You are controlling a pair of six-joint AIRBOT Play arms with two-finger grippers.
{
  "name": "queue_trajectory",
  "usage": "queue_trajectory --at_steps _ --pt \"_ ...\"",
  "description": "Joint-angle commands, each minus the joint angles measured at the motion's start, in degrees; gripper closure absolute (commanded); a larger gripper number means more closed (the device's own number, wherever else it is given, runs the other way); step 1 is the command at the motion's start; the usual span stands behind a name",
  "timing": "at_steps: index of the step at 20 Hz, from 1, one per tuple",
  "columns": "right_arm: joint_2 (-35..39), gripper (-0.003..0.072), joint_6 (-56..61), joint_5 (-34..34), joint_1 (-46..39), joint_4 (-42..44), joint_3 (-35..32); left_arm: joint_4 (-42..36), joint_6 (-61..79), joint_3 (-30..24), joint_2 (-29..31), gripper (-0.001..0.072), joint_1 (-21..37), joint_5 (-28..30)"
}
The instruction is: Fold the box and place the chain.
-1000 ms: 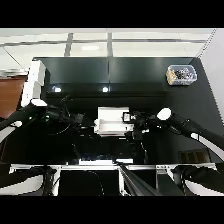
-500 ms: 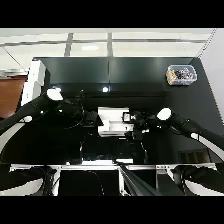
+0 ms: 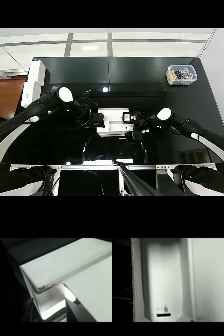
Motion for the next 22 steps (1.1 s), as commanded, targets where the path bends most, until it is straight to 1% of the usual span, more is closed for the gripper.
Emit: queue_trajectory --at_steps 1,2,5,10,14,16,19,20,21,22 --pt "0.0 0.0557 0.0 0.0 0.0 0.0 0.0 5.3 -5.9 0.3 0.0 0.0248 -2.2 1.8" --pt "0.0 0.0557 0.0 0.0 0.0 0.0 0.0 6.6 -7.7 0.3 -0.1 0.0266 -2.7 2.6" --pt "0.0 0.0557 0.0 0.0 0.0 0.0 0.0 12.2 -13.9 0.3 -0.1 0.0266 -4.9 4.6" --pt "0.0 0.0557 0.0 0.0 0.0 0.0 0.0 20.7 -23.4 0.4 -0.4 0.0267 -9.3 4.7" --pt "0.0 0.0557 0.0 0.0 0.0 0.0 0.0 23.8 -28.7 0.4 -0.5 0.0267 -11.9 4.5" --pt "0.0 0.0557 0.0 0.0 0.0 0.0 0.0 24.4 -29.2 1.1 -1.4 0.0267 -13.0 4.0" --pt "0.0 0.0557 0.0 0.0 0.0 0.0 0.0 29.2 -34.2 3.3 -2.3 0.0268 -15.3 4.1" --pt "0.0 0.0557 0.0 0.0 0.0 0.0 0.0 30.6 -35.0 3.9 -2.3 0.0320 -15.9 4.0" --pt "0.0 0.0557 0.0 0.0 0.0 0.0 0.0 30.8 -35.1 4.2 -2.3 0.0352 -16.2 3.8" --pt "0.0 0.0557 0.0 0.0 0.0 0.0 0.0 30.8 -36.4 4.3 -2.3 0.0353 -16.2 3.8"
